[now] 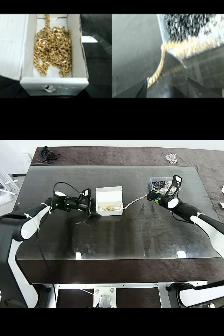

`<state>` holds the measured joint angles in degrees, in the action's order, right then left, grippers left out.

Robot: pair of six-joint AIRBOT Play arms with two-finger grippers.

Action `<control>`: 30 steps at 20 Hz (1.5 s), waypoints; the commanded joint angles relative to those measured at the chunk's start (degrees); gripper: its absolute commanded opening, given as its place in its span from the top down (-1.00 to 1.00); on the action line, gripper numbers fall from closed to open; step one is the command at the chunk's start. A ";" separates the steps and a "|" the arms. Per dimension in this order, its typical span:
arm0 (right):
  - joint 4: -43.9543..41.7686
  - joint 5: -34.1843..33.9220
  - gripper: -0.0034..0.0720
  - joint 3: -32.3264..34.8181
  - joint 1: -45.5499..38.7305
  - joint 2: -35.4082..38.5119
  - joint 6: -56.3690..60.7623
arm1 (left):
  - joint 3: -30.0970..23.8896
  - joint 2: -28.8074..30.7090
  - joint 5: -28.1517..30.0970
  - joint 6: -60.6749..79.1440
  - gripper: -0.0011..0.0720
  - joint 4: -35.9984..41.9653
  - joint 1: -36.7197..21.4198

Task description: Fold the box and place the chain.

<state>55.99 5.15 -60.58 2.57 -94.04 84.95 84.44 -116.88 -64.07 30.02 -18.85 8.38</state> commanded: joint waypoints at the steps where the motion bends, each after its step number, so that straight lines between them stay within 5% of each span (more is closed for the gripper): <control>1: -0.04 6.43 -0.52 -8.79 -0.50 -7.17 0.55 | 0.02 0.00 0.00 0.02 -0.03 0.00 0.00; 4: -0.07 9.44 -0.51 -13.94 -0.26 -10.67 0.57 | 0.02 0.00 0.00 0.02 -0.03 -0.02 0.00; 7: -0.07 9.53 0.10 -14.34 0.13 -11.08 0.55 | 0.02 0.00 0.00 0.02 -0.04 0.00 0.00; 9: -0.07 9.35 0.85 -14.34 0.02 -11.30 0.59 | 0.02 0.00 0.00 0.02 -0.03 0.00 0.00; 14: -2.45 11.61 0.88 -14.29 -0.20 -9.51 0.57 | 0.02 0.00 0.00 0.02 -0.03 0.00 0.00; 24: -1.64 7.43 0.88 -14.27 14.75 21.62 -8.20 | 0.02 0.00 0.00 0.04 -0.03 0.00 0.00; 30: -0.85 7.37 0.88 -14.29 23.89 28.96 -10.69 | 0.02 0.00 0.00 0.02 -0.03 0.00 0.00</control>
<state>54.83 12.82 -74.83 22.48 -68.38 75.64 84.44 -116.88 -64.10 30.02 -18.85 8.38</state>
